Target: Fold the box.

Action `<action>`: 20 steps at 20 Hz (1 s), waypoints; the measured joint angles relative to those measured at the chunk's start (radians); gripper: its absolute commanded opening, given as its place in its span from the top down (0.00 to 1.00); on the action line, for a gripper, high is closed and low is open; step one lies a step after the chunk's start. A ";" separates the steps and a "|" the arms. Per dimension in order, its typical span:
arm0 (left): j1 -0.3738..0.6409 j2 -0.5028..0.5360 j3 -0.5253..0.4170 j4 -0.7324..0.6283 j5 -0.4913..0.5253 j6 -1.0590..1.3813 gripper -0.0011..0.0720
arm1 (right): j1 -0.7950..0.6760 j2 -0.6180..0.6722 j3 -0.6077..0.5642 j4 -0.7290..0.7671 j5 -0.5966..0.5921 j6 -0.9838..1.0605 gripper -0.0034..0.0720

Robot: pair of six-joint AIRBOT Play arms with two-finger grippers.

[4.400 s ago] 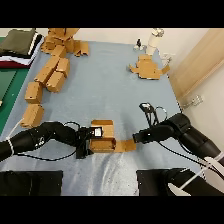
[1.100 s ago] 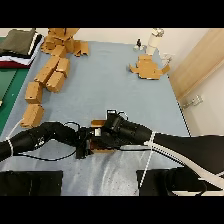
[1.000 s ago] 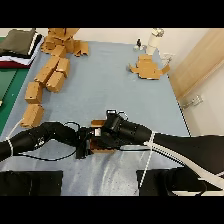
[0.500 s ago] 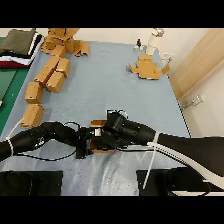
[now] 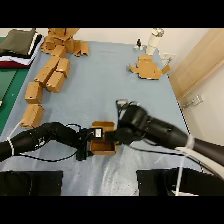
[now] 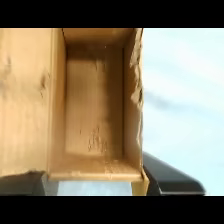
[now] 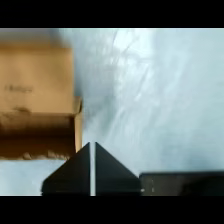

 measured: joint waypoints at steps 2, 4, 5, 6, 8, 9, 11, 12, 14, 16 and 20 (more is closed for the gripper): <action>-0.001 0.002 0.002 0.002 -0.002 -0.003 0.35 | -0.083 0.022 -0.004 -0.011 -0.016 -0.048 0.95; -0.001 0.002 0.002 0.002 -0.003 -0.004 0.35 | -0.227 0.030 -0.005 0.029 0.035 -0.171 0.95; -0.001 0.002 0.002 0.003 -0.004 -0.004 0.35 | -0.300 0.023 -0.006 0.084 0.076 -0.244 0.95; -0.001 0.002 0.002 0.003 -0.004 -0.004 0.35 | -0.377 0.015 -0.006 0.153 0.123 -0.328 0.95; -0.001 0.002 0.002 0.003 -0.005 -0.004 0.35 | -0.504 -0.021 -0.006 0.270 0.201 -0.478 0.95; -0.001 0.002 0.002 0.003 -0.005 -0.004 0.35 | -0.555 -0.046 -0.006 0.313 0.232 -0.539 0.95; -0.001 0.002 0.002 0.003 -0.005 -0.005 0.35 | -0.639 -0.127 -0.006 0.424 0.279 -0.684 0.95; -0.001 0.002 0.002 0.003 -0.006 -0.005 0.35 | -0.666 -0.181 -0.006 0.508 0.294 -0.780 0.95; -0.001 0.002 0.002 0.003 -0.007 -0.005 0.35 | -0.701 -0.288 -0.006 0.707 0.292 -1.012 0.95; -0.001 0.002 0.002 0.003 -0.008 -0.005 0.35 | -0.710 -0.375 -0.007 0.926 0.220 -1.263 0.95; 0.000 0.002 0.002 0.004 -0.008 -0.005 0.35 | -0.667 -0.412 -0.066 1.211 0.076 -1.625 0.95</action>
